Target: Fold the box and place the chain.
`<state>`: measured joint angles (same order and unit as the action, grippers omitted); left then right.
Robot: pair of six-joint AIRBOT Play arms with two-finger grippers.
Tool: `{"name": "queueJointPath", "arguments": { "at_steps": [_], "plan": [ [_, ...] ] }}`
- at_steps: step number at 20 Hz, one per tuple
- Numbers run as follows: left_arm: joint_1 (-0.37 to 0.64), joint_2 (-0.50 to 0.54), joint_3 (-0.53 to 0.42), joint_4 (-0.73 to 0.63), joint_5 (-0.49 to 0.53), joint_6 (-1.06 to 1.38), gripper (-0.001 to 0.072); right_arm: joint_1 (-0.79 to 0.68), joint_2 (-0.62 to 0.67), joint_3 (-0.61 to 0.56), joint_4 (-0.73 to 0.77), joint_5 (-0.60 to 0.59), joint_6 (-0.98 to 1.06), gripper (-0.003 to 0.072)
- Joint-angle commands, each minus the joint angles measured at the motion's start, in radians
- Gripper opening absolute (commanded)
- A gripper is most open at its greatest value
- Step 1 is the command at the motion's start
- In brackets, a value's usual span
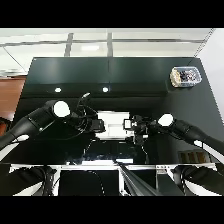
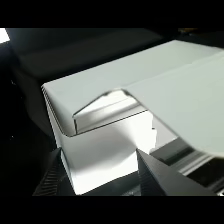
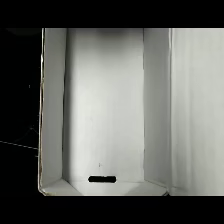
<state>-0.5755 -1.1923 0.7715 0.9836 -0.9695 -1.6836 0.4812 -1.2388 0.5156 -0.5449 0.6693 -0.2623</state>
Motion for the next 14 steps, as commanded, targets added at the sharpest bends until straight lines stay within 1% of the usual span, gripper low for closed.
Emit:
{"name": "queueJointPath", "arguments": {
  "at_steps": [1,3,6,7,12,14],
  "plan": [
    [-0.031,-0.001,0.002,0.05,0.064,-0.055,0.0534,0.001,0.0,0.0,0.001,-0.001,0.0,0.0128],
    [-0.034,-0.005,0.002,0.075,0.075,-0.098,0.0534,0.001,0.0,0.0,0.001,-0.001,0.0,0.0128],
    [-0.04,-0.011,0.002,0.079,0.068,-0.104,0.053,0.001,0.0,0.0,0.002,-0.001,0.0,0.0128],
    [-0.047,-0.011,0.002,0.078,0.069,-0.104,0.0499,0.001,0.0,0.0,0.002,-0.001,0.0,0.0128],
    [-0.093,-0.032,0.031,0.097,0.068,-0.11,0.0499,0.001,0.0,0.0,0.002,-0.001,0.0,0.0128],
    [-0.116,-0.056,0.06,0.16,0.053,-0.172,0.0499,0.001,0.0,0.0,0.001,-0.001,0.0,0.0128]
  ]
}}
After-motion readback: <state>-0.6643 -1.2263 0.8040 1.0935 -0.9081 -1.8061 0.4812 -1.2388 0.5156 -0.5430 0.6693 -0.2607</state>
